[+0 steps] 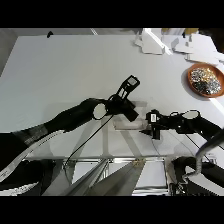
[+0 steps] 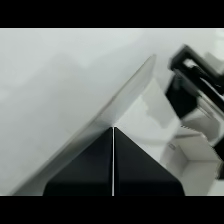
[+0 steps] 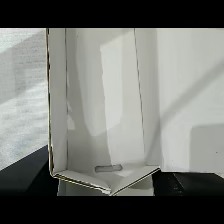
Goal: Fold the box and place the chain.
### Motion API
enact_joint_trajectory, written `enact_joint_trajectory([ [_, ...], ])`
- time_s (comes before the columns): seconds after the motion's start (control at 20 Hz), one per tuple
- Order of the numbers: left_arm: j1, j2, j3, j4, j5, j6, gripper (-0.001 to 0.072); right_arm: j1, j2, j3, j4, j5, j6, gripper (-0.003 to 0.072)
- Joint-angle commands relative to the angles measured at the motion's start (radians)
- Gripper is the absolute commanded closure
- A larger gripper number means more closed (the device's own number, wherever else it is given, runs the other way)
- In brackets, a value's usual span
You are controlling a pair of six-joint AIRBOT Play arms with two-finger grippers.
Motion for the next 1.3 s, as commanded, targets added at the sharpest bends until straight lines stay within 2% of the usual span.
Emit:
enact_joint_trajectory([
  [0.0, 0.030, -0.084, 0.001, -0.005, 0.002, -0.128, 0.0707, 0.001, 0.000, 0.000, 0.000, 0.000, 0.000, 0.0256],
  [0.2, 0.030, -0.077, 0.001, 0.002, -0.069, -0.119, 0.0707, 0.001, 0.000, 0.000, 0.000, 0.000, 0.000, 0.0256],
  [0.4, 0.029, 0.064, 0.001, 0.142, -0.112, -0.118, 0.0707, 0.001, 0.000, 0.000, 0.000, 0.000, 0.000, 0.0256],
  [0.5, 0.029, 0.150, 0.001, 0.279, -0.220, -0.118, 0.0700, 0.001, 0.000, 0.000, 0.000, 0.000, 0.000, 0.0256],
  [0.65, 0.029, 0.225, 0.001, 0.473, -0.480, -0.110, 0.0700, 0.001, 0.000, 0.000, 0.000, 0.000, 0.000, 0.0256],
  [0.75, 0.030, 0.223, 0.001, 0.510, -0.629, 0.008, 0.0704, 0.001, 0.000, 0.000, 0.000, 0.000, 0.000, 0.0256],
  [0.8, 0.036, 0.216, 0.001, 0.500, -0.673, 0.079, 0.0704, 0.001, 0.000, 0.000, 0.000, 0.000, 0.000, 0.0256],
  [0.9, 0.052, 0.200, -0.012, 0.467, -0.673, 0.193, 0.0704, 0.001, 0.000, 0.000, 0.000, 0.000, 0.000, 0.0256],
  [1.25, 0.148, 0.162, -0.149, 0.241, -0.442, 0.496, 0.0704, 0.001, 0.000, 0.000, 0.000, 0.000, 0.000, 0.0256],
])
